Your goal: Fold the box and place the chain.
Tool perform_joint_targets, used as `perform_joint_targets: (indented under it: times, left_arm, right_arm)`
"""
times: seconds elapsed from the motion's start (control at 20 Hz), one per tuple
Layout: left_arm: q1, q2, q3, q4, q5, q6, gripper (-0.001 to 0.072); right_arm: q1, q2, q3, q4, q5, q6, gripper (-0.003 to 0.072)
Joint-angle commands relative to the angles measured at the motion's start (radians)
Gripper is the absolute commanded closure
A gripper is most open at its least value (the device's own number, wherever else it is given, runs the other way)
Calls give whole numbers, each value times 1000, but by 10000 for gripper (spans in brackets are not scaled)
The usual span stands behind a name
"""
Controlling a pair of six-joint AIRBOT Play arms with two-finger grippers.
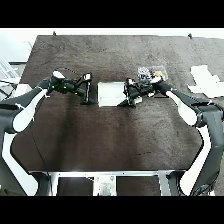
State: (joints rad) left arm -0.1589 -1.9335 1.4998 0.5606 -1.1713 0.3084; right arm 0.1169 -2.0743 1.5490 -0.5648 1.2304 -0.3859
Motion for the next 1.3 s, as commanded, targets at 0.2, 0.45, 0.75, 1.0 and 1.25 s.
perform_joint_targets:
  times: [0.2,0.45,0.75,1.0,1.25]
  left_arm:
    - [-1,-38,0,-76,-22,4,-11]
    - [0,-44,0,-82,-14,6,-11]
    - [-7,-77,1,-106,35,-16,-11]
    - [-35,-77,1,-115,87,-11,-11]
    - [-40,-79,1,-119,98,2,-11]
  right_arm:
    - [0,0,0,0,0,0,249]
    - [0,0,0,0,0,0,249]
    - [0,0,0,0,0,0,249]
    - [0,0,0,0,0,0,249]
    - [0,0,0,0,0,0,248]
